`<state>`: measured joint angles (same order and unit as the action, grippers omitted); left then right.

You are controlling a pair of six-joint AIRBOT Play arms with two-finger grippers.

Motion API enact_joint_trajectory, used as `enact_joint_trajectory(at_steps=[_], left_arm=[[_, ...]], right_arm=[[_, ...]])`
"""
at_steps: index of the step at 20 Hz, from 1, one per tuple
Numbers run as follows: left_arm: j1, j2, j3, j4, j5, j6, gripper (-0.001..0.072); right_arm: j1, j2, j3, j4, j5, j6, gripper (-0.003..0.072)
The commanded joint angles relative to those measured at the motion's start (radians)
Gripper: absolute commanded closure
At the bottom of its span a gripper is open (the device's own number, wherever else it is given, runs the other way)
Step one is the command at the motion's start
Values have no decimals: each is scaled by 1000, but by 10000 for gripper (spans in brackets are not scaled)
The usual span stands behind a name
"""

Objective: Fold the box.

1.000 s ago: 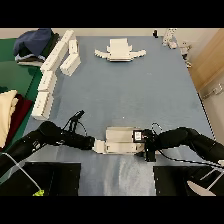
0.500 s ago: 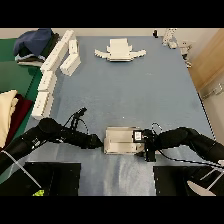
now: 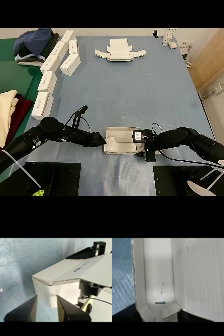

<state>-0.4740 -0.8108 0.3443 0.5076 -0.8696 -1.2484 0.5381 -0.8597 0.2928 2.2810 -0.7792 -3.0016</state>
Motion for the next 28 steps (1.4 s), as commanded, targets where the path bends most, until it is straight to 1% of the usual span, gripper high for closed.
enact_joint_trajectory(at_steps=[1, 2, 5, 8, 9, 12, 15, 18, 23, 26, 28], left_arm=[[-131, 0, 51, 159, 96, -251, 358], [-183, -2, 72, 230, 116, -344, 358], [-302, -29, 136, 451, 117, -628, 358], [-404, -96, 213, 603, 112, -832, 358], [-431, -123, 243, 648, 95, -891, 358], [-496, -214, 340, 758, -44, -1075, 358], [-549, -274, 424, 834, -122, -1193, 358], [-586, -344, 493, 881, -177, -1239, 358], [-611, -459, 544, 901, -189, -1261, 359], [-612, -486, 560, 950, -190, -1310, 359], [-612, -498, 568, 957, -198, -1311, 359]], right_arm=[[0, 1, 1, 0, 0, 0, 117], [0, 1, 1, 0, 0, 0, 117], [0, 1, 1, 0, 0, 0, 117], [0, 1, 1, 0, 0, 0, 117], [0, 1, 1, 0, 0, 0, 117], [0, 1, 1, 0, 0, 0, 117], [0, 1, 1, 0, 0, 0, 117], [0, 1, 1, 0, 0, 0, 117], [0, 1, 1, 0, 0, 0, 117], [0, 1, 1, 0, 0, 0, 117], [0, 1, 1, 0, 0, 0, 117]])
